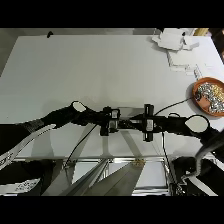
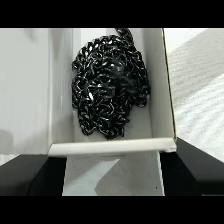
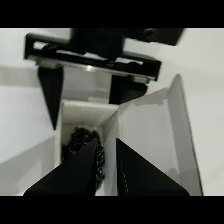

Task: Fold the box and place the chain.

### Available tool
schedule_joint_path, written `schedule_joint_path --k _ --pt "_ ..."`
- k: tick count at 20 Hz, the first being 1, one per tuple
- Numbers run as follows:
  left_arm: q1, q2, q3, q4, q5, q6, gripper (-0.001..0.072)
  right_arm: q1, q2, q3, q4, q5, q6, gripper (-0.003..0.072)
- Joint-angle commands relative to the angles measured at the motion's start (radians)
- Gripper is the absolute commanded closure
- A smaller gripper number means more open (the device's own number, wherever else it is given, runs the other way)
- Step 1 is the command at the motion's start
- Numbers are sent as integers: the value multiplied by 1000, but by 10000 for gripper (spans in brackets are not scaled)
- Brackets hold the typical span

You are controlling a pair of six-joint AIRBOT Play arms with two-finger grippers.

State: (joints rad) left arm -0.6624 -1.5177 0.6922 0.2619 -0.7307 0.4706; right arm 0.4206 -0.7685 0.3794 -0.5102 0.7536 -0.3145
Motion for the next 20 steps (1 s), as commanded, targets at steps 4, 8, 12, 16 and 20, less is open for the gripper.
schedule_joint_path --k 4,8,12,16,20 --pt "0 0 0 0 0 0 390 -145 176 2 -318 61 121 548" --pt "0 0 0 0 0 0 390 -396 130 2 -388 128 118 547" --pt "0 0 0 0 0 0 390 -432 30 2 -484 118 24 528" --pt "0 0 0 0 0 0 390 -361 -117 2 -478 82 -91 430" --pt "0 0 0 0 0 0 390 -299 -248 2 -460 -5 -110 429"
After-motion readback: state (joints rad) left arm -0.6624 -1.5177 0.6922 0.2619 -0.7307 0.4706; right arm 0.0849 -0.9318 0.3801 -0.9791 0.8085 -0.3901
